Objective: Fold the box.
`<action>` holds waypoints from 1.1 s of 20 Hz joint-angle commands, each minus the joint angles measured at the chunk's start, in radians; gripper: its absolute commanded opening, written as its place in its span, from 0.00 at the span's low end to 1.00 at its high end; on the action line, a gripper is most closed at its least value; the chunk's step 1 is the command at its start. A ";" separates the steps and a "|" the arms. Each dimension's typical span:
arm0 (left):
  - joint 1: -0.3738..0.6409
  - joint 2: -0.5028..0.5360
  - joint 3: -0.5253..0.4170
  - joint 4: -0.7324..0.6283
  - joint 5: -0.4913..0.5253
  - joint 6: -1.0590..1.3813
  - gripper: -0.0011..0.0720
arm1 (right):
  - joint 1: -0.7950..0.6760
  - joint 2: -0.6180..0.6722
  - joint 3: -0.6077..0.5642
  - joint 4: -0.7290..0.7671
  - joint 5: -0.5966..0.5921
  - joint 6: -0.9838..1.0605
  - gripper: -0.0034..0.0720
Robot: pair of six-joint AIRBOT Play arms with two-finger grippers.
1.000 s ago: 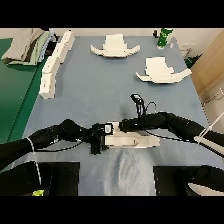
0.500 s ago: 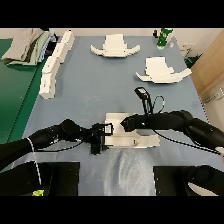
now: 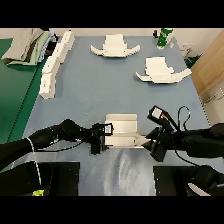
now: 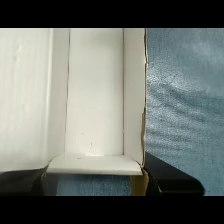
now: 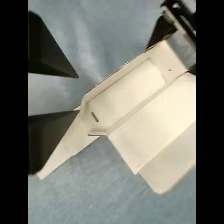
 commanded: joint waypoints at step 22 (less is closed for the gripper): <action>0.000 0.000 0.001 0.000 0.000 0.000 0.66 | 0.138 -0.241 -0.159 -0.078 0.462 -0.533 0.34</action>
